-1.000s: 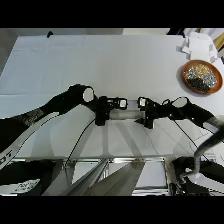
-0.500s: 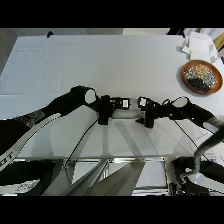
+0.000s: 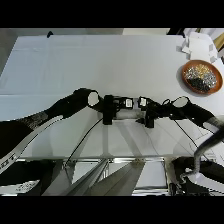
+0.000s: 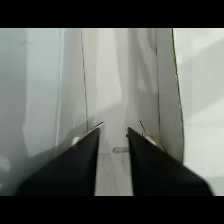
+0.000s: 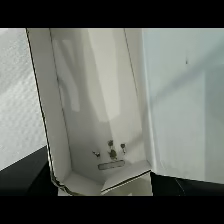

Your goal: Fold the box and place the chain.

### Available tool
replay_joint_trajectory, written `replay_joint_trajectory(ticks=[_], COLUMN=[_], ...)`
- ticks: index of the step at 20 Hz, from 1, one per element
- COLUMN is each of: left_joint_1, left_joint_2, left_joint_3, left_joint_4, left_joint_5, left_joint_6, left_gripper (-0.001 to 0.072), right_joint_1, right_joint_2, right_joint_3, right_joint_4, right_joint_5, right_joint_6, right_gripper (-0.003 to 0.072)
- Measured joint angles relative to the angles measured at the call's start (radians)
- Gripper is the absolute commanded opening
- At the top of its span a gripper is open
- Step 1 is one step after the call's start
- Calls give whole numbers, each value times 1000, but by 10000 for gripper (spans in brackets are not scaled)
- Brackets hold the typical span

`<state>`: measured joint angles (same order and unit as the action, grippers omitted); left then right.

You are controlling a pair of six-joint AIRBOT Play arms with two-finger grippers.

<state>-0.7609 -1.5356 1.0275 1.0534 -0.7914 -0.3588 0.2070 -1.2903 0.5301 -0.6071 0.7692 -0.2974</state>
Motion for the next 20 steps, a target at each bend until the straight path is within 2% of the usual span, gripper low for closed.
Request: replay_joint_trajectory(ticks=[1, 4, 5, 7, 8, 14, 20], left_joint_1=[-4, -8, -9, -6, -3, 52, 166], left_joint_2=[-5, -13, -13, -8, 1, 106, 243], left_joint_3=[0, 0, 0, 0, 0, 0, -3], left_joint_4=[-6, -13, -13, -9, -7, 31, 105], left_joint_5=[-3, 1, 0, -16, -33, -139, -261], left_joint_6=[0, -3, -4, -10, -21, -192, -531], left_gripper=[448, 448, 385, 34, 7, 4, 4], right_joint_1=[0, 0, 0, 0, 0, 0, 0], right_joint_2=[0, 0, 0, 0, 0, 0, 0], right_joint_3=[0, 0, 0, 0, 0, 0, 0], right_joint_4=[0, 0, 0, 0, 1, 2, 2], right_joint_5=[1, 1, 1, 0, 0, 0, 0], right_joint_6=[-5, -3, -3, -1, 0, 2, 2], right_gripper=[357, 356, 356, 357, 356, 357, 357])
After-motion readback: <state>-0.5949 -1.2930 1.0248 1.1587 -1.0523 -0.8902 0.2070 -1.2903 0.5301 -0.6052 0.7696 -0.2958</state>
